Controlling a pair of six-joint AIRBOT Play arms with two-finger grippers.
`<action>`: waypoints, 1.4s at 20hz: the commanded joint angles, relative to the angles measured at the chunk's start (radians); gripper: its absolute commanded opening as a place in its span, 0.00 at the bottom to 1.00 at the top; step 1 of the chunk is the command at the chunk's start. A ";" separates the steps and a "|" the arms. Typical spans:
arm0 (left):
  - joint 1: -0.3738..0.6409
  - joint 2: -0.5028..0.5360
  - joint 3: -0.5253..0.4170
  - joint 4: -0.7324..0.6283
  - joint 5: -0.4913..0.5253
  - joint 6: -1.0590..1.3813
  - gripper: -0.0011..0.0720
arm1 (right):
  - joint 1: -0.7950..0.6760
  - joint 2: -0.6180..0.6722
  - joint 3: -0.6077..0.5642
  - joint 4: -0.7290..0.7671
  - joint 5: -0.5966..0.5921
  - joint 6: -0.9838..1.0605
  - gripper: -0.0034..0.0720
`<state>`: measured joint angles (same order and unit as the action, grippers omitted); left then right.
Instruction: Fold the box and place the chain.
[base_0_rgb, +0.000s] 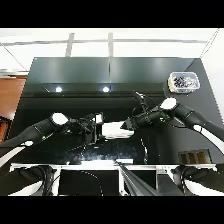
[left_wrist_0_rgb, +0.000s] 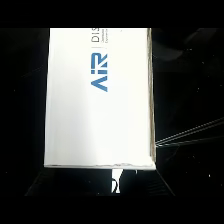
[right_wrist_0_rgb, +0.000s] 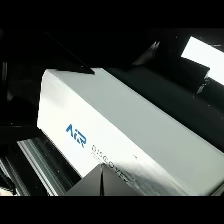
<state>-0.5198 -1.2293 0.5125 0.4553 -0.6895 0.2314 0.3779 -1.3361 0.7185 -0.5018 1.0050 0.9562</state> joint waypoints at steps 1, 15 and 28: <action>0.000 -0.001 0.001 0.000 -0.001 0.000 0.56 | 0.000 -0.002 0.000 -0.021 -0.019 0.006 0.06; 0.002 0.087 0.011 0.079 0.001 -0.113 1.00 | -0.350 0.364 0.127 -0.170 0.314 0.092 0.06; -0.134 0.158 0.126 0.227 -0.001 -0.523 0.99 | -0.422 0.423 0.127 -0.209 0.268 0.113 0.06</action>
<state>-0.6140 -1.0233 0.5903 0.6773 -0.7414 -0.2329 -0.0402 -0.9165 0.8444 -0.7071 1.2839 1.0676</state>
